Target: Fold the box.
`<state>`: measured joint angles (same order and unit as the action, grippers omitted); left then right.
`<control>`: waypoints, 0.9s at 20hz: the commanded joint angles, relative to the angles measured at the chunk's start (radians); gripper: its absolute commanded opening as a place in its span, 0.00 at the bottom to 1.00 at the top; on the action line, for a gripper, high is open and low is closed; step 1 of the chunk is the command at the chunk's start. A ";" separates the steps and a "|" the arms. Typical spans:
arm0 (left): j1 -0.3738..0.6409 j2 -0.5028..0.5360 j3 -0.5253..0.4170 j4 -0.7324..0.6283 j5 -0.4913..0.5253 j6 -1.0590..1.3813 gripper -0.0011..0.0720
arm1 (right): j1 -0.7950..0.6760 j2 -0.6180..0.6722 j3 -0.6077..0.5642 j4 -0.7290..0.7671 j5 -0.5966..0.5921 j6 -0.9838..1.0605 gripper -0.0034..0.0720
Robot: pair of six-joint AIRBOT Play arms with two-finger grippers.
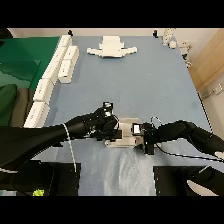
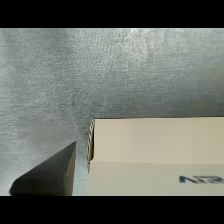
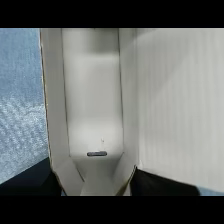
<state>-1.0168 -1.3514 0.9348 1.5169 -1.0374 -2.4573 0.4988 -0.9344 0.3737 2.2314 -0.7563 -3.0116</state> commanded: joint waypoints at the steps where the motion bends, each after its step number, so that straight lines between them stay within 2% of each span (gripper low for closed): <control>1: 0.000 -0.003 0.001 0.010 0.008 0.003 0.48 | 0.001 0.001 0.001 -0.001 0.000 0.000 0.75; 2: 0.000 -0.003 0.001 0.010 0.008 0.003 0.48 | 0.001 0.001 0.001 -0.001 0.000 0.000 0.75; 3: 0.000 -0.003 0.001 0.009 0.009 0.003 0.19 | 0.001 0.001 0.001 -0.001 0.000 0.000 0.75; 4: -0.006 -0.003 0.001 0.009 0.010 0.015 0.03 | 0.001 0.001 0.001 0.000 0.000 0.000 0.75; 10: -0.025 -0.003 0.001 -0.003 0.017 0.014 0.04 | 0.001 0.001 0.001 -0.001 0.000 0.000 0.75; 11: -0.025 -0.003 0.001 -0.005 0.017 0.014 0.28 | 0.001 0.001 0.001 -0.001 0.000 0.000 0.75; 12: -0.025 -0.003 0.001 -0.006 0.017 0.005 0.61 | 0.001 0.001 0.001 -0.001 0.000 0.000 0.75; 13: -0.025 -0.003 0.001 -0.006 0.017 0.003 0.68 | 0.001 0.001 0.001 -0.001 0.000 0.000 0.75; 17: -0.025 0.000 0.001 -0.006 0.013 0.003 0.68 | 0.001 0.001 0.001 -0.001 0.000 0.000 0.75; 18: -0.025 0.000 0.002 -0.006 0.013 0.004 0.64 | 0.001 0.001 0.001 -0.001 0.000 0.000 0.75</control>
